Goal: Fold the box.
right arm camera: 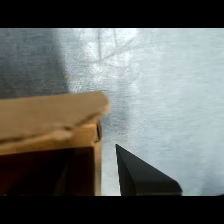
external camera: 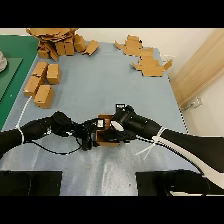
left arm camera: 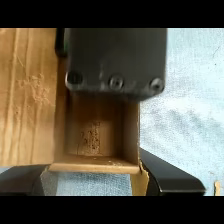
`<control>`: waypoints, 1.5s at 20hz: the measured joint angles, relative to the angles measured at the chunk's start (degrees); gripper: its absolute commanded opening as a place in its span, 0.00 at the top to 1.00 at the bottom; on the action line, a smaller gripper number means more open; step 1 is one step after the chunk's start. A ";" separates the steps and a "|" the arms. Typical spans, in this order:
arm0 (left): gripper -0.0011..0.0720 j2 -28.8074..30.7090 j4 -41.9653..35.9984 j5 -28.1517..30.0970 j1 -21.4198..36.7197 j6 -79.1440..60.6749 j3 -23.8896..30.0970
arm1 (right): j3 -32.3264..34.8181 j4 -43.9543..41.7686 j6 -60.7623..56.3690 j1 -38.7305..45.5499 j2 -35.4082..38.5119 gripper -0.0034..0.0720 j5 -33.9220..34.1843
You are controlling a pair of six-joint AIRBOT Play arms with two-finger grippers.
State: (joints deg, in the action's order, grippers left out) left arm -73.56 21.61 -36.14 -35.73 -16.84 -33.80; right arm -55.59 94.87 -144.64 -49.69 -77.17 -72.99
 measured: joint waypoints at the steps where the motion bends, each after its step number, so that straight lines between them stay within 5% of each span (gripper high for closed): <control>1: 0.51 0.00 0.02 0.00 0.00 -0.02 0.00 | 0.00 0.42 -0.26 0.02 0.55 0.40 -0.39; 9: 0.51 0.00 0.07 0.00 0.00 -0.07 0.00 | 0.13 3.26 -2.21 0.17 8.59 0.45 1.29; 11: 0.51 0.00 0.07 0.00 0.00 -0.07 0.00 | 0.50 3.85 -2.36 0.92 10.25 0.95 2.34; 18: 0.51 0.00 0.07 0.00 0.00 -0.07 0.00 | 9.62 0.07 2.97 10.36 17.51 0.96 11.17; 20: 0.51 0.00 0.07 0.00 0.00 -0.07 0.00 | 14.23 -8.79 13.27 19.12 18.75 0.96 18.38; 23: 0.51 0.00 0.07 0.00 0.00 -0.09 0.00 | 17.90 -34.12 40.04 33.07 16.28 0.95 24.44; 26: 0.51 0.00 0.07 0.00 0.00 -0.09 0.00 | 16.87 -63.39 69.48 43.74 6.62 0.95 18.01; 30: 0.51 0.00 0.07 0.00 0.00 -0.09 0.00 | 14.60 -79.36 88.78 46.42 -2.47 0.95 9.05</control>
State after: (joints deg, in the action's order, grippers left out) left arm -73.56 21.67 -36.14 -35.73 -16.93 -33.80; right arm -40.99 15.51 -55.86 -3.27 -79.64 -63.94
